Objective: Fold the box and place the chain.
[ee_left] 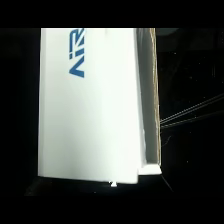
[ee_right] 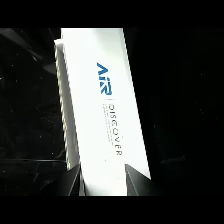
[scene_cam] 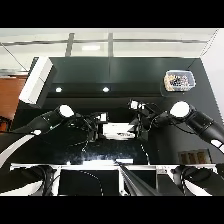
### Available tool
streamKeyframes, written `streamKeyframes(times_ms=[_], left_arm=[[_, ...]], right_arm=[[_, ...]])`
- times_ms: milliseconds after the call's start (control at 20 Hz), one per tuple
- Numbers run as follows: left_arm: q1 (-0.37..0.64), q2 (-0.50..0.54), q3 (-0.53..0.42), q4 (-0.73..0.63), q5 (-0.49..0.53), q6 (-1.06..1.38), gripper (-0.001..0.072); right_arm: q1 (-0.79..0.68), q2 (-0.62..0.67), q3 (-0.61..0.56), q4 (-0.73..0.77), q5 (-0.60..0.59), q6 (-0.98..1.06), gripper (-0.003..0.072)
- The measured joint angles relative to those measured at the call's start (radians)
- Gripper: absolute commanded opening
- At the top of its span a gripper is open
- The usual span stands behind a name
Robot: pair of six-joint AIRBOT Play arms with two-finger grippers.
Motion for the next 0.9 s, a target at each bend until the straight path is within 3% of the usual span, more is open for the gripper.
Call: streamKeyframes(times_ms=[800,900], left_arm=[[0.000,0.000,0.000,0.000,-0.003,0.001,0.0166],[0.000,0.000,0.000,0.001,-0.003,0.002,0.0166]], right_arm=[[0.000,-0.002,-0.021,-0.004,0.028,0.015,0.0319],[0.000,-0.002,-0.021,-0.004,0.035,0.021,0.0396]])
